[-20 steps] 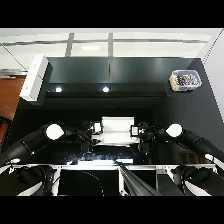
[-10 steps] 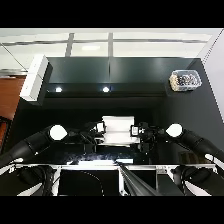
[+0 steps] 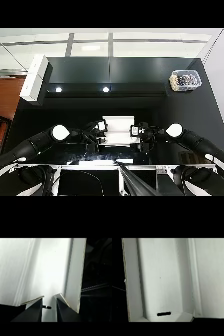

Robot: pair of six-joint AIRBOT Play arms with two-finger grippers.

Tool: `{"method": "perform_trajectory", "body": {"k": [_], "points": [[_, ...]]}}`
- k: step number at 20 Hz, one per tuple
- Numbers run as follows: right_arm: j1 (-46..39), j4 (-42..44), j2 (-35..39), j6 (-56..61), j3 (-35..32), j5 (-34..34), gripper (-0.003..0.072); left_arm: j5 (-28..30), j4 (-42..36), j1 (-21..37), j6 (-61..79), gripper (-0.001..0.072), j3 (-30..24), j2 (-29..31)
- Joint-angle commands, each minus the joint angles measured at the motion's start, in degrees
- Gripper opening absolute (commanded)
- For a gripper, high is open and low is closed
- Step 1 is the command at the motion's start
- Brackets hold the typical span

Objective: Fold the box and place the chain.

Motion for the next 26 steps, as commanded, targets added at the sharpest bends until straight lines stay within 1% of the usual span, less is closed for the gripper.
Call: {"method": "perform_trajectory", "body": {"k": [1, 2, 3, 4, 5, 6, 7, 8, 9, 10, 12, 13, 14, 15, 16, 17, 18, 20, 22, 24, 25, 26], "points": [[0.04, 0.02, -0.02, 0.04, 0.0, -0.02, 0.0334, 0.44, -1.57, -0.09, 0.39, 0.0218, 0.04, -0.11], [0.04, 0.02, -0.02, 0.04, 0.0, -0.04, 0.0334, 0.68, -2.01, -0.09, 0.39, 0.0221, 0.04, -0.11], [0.04, 0.02, -0.02, 0.04, 0.0, -0.04, 0.0334, 0.87, -2.16, -0.09, 0.39, 0.0258, 0.04, -0.13], [0.04, 0.02, -0.02, 0.04, 0.0, -0.04, 0.0334, 0.81, -2.16, -0.09, 0.37, 0.0326, 0.04, -0.11], [0.04, 0.02, -0.02, 0.04, 0.0, -0.04, 0.0334, 0.81, -2.19, -0.09, 0.35, 0.0338, 0.04, -0.13], [0.04, 0.02, -0.02, 0.04, 0.0, -0.04, 0.0334, 0.79, -2.38, -0.09, 0.37, 0.0383, 0.04, -0.13], [0.04, 0.02, -0.02, 0.04, 0.0, -0.04, 0.0335, 0.79, -2.38, -0.09, 0.37, 0.0407, 0.04, -0.13], [0.04, 0.02, -0.02, 0.04, 0.0, -0.04, 0.0334, 0.55, -2.36, -0.09, 0.37, 0.0403, 0.04, -0.13], [0.04, 0.02, -0.02, 0.04, 0.0, -0.04, 0.0334, 0.35, -2.32, -0.09, 0.39, 0.0264, 0.04, -0.13], [0.04, 0.02, -0.02, 0.04, 0.0, -0.04, 0.0334, 0.35, -2.36, -0.09, 0.39, 0.0206, 0.04, -0.13], [0.04, 0.02, -0.02, 0.04, 0.0, -0.04, 0.0334, 0.39, -2.36, -0.09, 0.37, 0.0481, 0.04, -0.13], [0.04, 0.02, -0.02, 0.04, 0.0, -0.04, 0.0334, 0.37, -2.34, -0.09, 0.37, 0.0484, 0.04, -0.13], [0.04, 0.02, -0.02, 0.04, 0.0, -0.04, 0.0334, 0.37, -2.34, -0.07, 0.37, 0.0337, 0.04, -0.13], [0.04, 0.02, -0.02, 0.04, 0.0, -0.04, 0.0334, 0.35, -2.34, -0.04, 0.37, 0.0127, 0.04, -0.13], [0.04, 0.02, -0.02, 0.04, 0.0, -0.04, 0.0334, 0.24, -2.32, -0.02, 0.22, 0.0086, 0.04, -0.02], [0.04, 0.02, -0.02, 0.04, 0.0, -0.04, 0.0334, 0.2, -1.55, 0.11, -0.87, 0.0076, 0.04, 0.39], [0.04, 0.02, -0.02, 0.04, 0.0, -0.04, 0.0334, -0.11, 0.35, 0.5, -2.99, 0.0025, 0.04, 1.29], [0.04, 0.02, -0.02, 0.04, 0.0, -0.04, 0.0334, -2.19, 6.75, 2.78, -9.73, 0.0025, 0.04, 4.48], [0.04, 0.02, -0.02, 0.04, 0.0, -0.04, 0.0334, -6.01, 12.9, 6.95, -16.37, 0.0025, 0.04, 9.35], [0.04, 0.02, -0.02, 0.04, 0.0, -0.04, 0.0334, -9.81, 16.68, 13.2, -25.18, 0.0025, 0.04, 15.06], [0.04, 0.02, -0.02, 0.04, 0.0, -0.04, 0.0334, -10.67, 18.14, 17.09, -34.71, 0.0025, 0.04, 17.2], [0.04, 0.02, -0.02, 0.04, 0.0, -0.04, 0.0334, -12.24, 19.65, 22.1, -47.98, 0.0025, 0.04, 18.88]]}}
